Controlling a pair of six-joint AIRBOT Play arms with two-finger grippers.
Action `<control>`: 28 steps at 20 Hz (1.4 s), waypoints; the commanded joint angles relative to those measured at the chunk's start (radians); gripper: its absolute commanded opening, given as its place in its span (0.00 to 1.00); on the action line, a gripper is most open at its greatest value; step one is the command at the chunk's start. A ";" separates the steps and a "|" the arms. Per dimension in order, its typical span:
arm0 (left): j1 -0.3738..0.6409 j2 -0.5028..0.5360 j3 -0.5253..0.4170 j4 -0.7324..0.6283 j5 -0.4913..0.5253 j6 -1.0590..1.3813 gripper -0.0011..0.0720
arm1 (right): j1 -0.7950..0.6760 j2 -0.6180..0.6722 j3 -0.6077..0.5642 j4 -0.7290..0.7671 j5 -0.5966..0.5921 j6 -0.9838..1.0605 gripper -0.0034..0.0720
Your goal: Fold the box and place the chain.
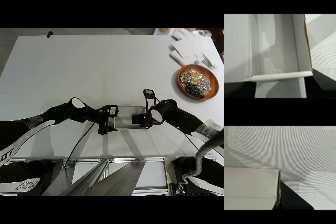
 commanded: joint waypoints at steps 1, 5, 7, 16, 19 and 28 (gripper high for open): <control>0.000 0.001 0.000 0.001 -0.003 0.000 0.55 | 0.001 -0.002 0.000 0.003 0.002 -0.003 0.06; 0.000 0.001 0.000 0.001 -0.003 0.000 0.55 | 0.001 0.037 0.000 0.003 0.001 -0.036 0.50; 0.000 0.001 0.000 0.001 -0.003 0.000 0.55 | 0.001 0.083 0.000 0.002 0.003 -0.077 0.50; 0.000 0.001 0.000 0.001 -0.007 0.000 0.55 | 0.000 0.135 0.000 -0.027 0.003 -0.085 0.33; 0.000 0.001 0.000 0.001 -0.007 0.000 0.55 | 0.001 0.105 0.000 -0.026 0.026 -0.084 0.33; 0.000 0.001 0.000 0.001 -0.007 0.000 0.55 | 0.001 0.059 0.000 -0.030 0.070 -0.084 0.09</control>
